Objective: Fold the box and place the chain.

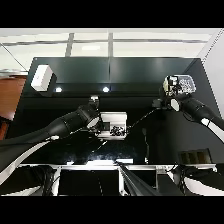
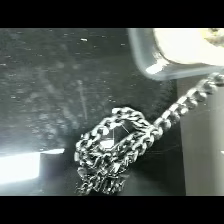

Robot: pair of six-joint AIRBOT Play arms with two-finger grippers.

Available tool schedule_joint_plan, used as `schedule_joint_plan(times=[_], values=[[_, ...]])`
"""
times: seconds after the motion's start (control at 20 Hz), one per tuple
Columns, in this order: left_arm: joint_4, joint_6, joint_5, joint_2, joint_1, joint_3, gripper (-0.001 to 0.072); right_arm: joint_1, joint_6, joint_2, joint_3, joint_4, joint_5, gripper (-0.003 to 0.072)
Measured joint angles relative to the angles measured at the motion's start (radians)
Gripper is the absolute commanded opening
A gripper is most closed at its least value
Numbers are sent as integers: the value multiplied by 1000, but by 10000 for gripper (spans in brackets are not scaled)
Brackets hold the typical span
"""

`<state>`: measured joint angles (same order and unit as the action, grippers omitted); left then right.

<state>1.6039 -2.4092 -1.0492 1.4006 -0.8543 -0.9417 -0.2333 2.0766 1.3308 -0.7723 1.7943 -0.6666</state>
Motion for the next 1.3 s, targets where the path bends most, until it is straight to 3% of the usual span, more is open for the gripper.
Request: schedule_joint_plan(times=[0.35, 0.7, 1.0, 1.3], values=[[0, 0, 0, 0, 0, 0, 31, 0, -88, -20, -54, -8, -106, 29], [0, 0, 0, 0, 0, 0, 31, 1, -229, -183, -172, -18, -235, 28], [0, 0, 0, 0, 0, 0, 31, 1, -432, -320, -356, -188, -457, 29], [0, 0, 0, 0, 0, 0, 31, 1, -587, -380, -569, -431, -678, 30]])
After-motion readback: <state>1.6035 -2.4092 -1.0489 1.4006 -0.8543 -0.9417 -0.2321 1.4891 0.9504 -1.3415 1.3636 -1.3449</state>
